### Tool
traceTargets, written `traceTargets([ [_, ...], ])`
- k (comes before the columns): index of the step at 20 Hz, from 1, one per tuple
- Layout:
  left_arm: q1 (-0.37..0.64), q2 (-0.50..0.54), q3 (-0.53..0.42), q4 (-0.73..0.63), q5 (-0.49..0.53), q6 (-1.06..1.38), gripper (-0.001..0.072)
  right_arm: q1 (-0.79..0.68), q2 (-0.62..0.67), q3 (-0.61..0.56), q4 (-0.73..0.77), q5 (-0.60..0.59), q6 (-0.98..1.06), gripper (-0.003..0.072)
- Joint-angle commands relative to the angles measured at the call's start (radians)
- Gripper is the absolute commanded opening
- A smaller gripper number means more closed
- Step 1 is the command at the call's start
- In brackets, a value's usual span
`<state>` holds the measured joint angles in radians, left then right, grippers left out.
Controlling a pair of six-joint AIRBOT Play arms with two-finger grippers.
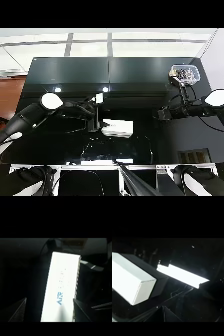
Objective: Fold the box and place the chain.
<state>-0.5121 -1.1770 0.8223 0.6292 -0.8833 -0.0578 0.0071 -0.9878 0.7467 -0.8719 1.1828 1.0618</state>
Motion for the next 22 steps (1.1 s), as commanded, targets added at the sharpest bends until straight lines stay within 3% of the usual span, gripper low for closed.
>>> traceTargets([
  [1, -0.057, -0.075, 0.071, 0.039, -0.003, -0.056, 0.0715, -0.001, 0.001, -0.001, -0.005, -0.024, 0.000, 0.0015],
  [6, -0.116, -0.177, 0.098, 0.089, 0.001, -0.119, 0.0715, -0.001, 0.001, -0.001, -0.005, -0.035, 0.000, 0.0015],
  [22, -0.166, -0.212, 0.106, 0.125, 0.005, -0.134, 0.0715, -0.001, 0.001, -0.001, -0.005, -0.046, 0.001, 0.0015],
])
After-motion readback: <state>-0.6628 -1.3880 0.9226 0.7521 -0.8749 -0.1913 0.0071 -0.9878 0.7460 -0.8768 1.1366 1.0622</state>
